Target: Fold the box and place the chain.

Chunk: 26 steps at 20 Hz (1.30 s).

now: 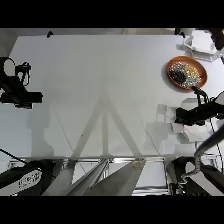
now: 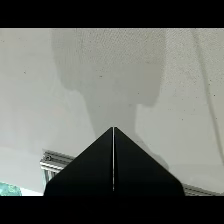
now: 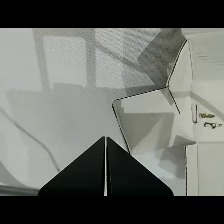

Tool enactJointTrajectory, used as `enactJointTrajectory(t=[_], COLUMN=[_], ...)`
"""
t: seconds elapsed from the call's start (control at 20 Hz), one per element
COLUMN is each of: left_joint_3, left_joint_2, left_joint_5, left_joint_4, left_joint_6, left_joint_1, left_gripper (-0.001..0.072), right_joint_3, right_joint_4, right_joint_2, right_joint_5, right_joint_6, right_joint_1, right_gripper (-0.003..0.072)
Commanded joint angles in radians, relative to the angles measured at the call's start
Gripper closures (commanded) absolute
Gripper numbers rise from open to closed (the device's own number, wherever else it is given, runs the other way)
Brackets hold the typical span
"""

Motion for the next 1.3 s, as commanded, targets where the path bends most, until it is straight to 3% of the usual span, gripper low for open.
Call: enactJointTrajectory(t=[0.0, 0.35, 0.7, 0.9, 0.95, 1.0, 1.05, 1.25], left_joint_3=[-0.001, -0.002, -0.002, -0.002, -0.002, -0.002, -0.002, -0.002], left_joint_2=[0.001, 0.001, 0.001, 0.001, 0.001, 0.001, 0.001, 0.001], left_joint_5=[0.001, 0.000, 0.000, 0.000, 0.000, 0.000, 0.000, 0.000], left_joint_4=[0.001, 0.000, 0.000, 0.000, 0.000, 0.000, 0.000, 0.000], left_joint_6=[0.000, 0.001, 0.000, 0.001, 0.001, 0.001, 0.001, 0.001], left_joint_1=[0.000, 0.000, 0.000, 0.000, 0.000, 0.000, 0.000, 0.000], left_gripper=[0.0698, 0.0698, 0.0698, 0.0698, 0.0698, 0.0698, 0.0698, 0.0698], right_joint_3=[0.000, 0.018, 0.296, 0.383, 0.383, 0.383, 0.383, 0.383], right_joint_4=[0.000, -0.025, -0.536, -0.629, -0.630, -0.630, -0.627, -0.600], right_joint_2=[-0.001, 0.000, -0.002, -0.016, -0.032, -0.054, -0.084, -0.224], right_joint_5=[0.000, 0.011, 0.045, 0.005, -0.011, -0.024, -0.032, -0.005], right_joint_6=[0.000, -0.003, 0.084, 0.050, -0.003, -0.026, -0.048, -0.234], right_joint_1=[0.000, 0.000, -0.067, -0.249, -0.296, -0.341, -0.386, -0.468], right_gripper=[0.0666, 0.0666, 0.0667, 0.0667, 0.0596, 0.0230, 0.0089, 0.0096])
